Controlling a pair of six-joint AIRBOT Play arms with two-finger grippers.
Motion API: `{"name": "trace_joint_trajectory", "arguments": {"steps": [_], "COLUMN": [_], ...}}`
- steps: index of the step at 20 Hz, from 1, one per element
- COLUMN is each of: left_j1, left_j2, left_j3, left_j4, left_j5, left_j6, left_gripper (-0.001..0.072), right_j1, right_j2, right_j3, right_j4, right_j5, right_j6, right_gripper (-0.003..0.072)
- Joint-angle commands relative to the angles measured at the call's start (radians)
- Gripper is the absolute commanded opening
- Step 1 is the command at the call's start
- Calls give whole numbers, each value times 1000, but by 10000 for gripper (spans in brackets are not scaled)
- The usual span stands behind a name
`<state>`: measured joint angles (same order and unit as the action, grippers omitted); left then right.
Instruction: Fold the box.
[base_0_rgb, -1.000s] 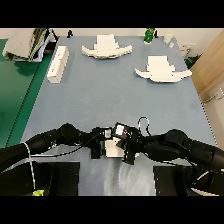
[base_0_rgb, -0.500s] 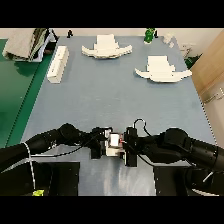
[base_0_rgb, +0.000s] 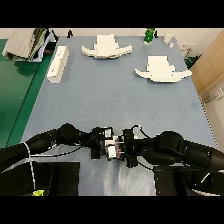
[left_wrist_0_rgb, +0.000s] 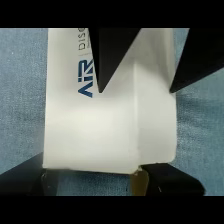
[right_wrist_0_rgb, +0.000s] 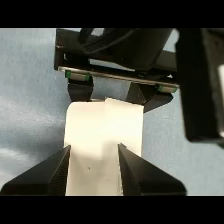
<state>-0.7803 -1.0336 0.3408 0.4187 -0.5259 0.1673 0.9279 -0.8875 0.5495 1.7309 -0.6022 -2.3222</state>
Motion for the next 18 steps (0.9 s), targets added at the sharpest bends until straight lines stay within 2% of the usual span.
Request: {"name": "trace_joint_trajectory", "arguments": {"steps": [1, 18], "left_j1": [1, 1], "left_j2": [0, 0], "left_j3": [1, 1], "left_j4": [0, 0], "left_j5": [0, 0], "left_j6": [0, 0], "left_gripper": [510, 509], "right_j1": [2, 0], "right_j2": [-25, 42], "right_j3": [-1, 0], "right_j4": [-56, -173], "right_j5": [26, 68], "right_j6": [-10, 2], "right_gripper": [460, 458]}}
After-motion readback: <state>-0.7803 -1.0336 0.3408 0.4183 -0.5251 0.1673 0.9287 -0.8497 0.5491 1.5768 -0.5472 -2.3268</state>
